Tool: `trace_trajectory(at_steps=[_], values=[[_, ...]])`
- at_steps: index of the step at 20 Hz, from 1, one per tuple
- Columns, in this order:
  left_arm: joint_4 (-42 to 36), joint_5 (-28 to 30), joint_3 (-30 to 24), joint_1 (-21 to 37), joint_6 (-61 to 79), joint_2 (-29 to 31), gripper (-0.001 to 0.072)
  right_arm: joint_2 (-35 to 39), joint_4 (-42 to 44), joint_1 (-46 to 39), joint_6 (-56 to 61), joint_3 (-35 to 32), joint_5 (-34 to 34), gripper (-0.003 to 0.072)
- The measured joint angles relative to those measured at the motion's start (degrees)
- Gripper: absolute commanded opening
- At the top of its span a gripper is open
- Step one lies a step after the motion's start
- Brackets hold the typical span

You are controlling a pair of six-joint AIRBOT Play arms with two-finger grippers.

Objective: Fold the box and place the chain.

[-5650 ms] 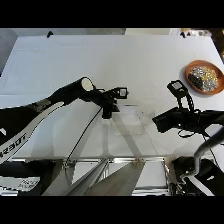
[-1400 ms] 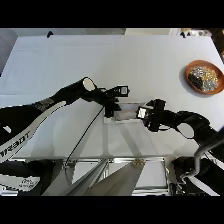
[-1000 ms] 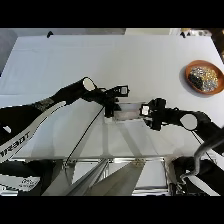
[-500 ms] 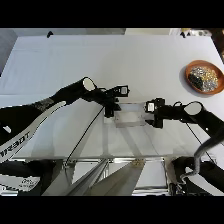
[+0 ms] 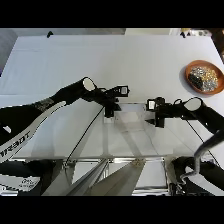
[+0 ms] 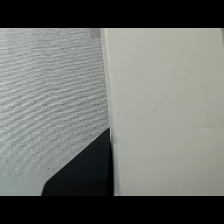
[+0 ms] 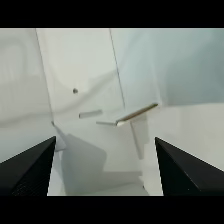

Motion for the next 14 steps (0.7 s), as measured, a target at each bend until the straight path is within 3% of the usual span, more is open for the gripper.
trace_trajectory(at_steps=[7,14], values=[[-0.11,-0.37,-0.02,-0.02,0.09,0.0,0.001,11.87,-2.97,3.32,3.28,-9.99,-5.84,0.0686],[-0.09,-0.11,-0.02,-0.02,0.02,0.0,0.001,16.2,-1.53,10.29,8.98,-12.52,-9.7,0.0688]])
